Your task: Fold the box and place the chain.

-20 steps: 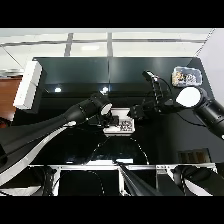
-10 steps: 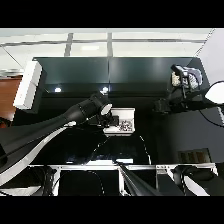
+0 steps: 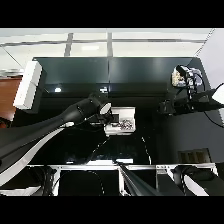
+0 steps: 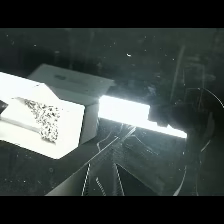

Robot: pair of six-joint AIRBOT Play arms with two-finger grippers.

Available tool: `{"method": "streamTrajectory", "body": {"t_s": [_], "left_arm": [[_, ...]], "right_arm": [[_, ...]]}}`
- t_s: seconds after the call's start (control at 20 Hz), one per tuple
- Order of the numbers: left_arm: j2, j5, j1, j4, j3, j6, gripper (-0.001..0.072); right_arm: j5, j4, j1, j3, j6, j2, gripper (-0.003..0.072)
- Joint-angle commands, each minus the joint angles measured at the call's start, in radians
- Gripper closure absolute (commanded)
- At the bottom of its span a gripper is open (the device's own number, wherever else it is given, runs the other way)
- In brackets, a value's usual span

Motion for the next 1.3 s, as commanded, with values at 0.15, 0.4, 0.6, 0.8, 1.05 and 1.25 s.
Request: {"method": "streamTrajectory", "body": {"t_s": [0.15,0.4,0.6,0.8,1.05,1.25], "left_arm": [[0.169,-0.171,-0.07,0.406,-0.032,0.042,0.0001],[0.438,-0.01,-0.022,0.43,-0.267,0.054,0.0001],[0.657,0.304,0.177,-0.011,-0.508,0.452,0.0],[0.696,0.39,0.414,-0.596,-0.64,1.064,0.0001],[0.632,0.386,0.449,-0.556,-0.654,1.411,0.0014],[0.579,0.408,0.449,-0.536,-0.654,1.545,0.0011]], "right_arm": [[0.004,-0.002,-0.001,0.0,-0.001,0.001,0.0477],[0.002,-0.002,-0.001,0.0,-0.001,0.001,0.0477],[-0.001,-0.002,-0.001,0.0,-0.001,0.001,0.0477],[-0.02,-0.002,-0.001,-0.001,-0.001,0.001,0.0477],[-0.017,-0.013,-0.001,-0.001,-0.001,0.001,0.0477],[0.001,-0.014,-0.001,-0.001,-0.001,0.001,0.0477]]}}
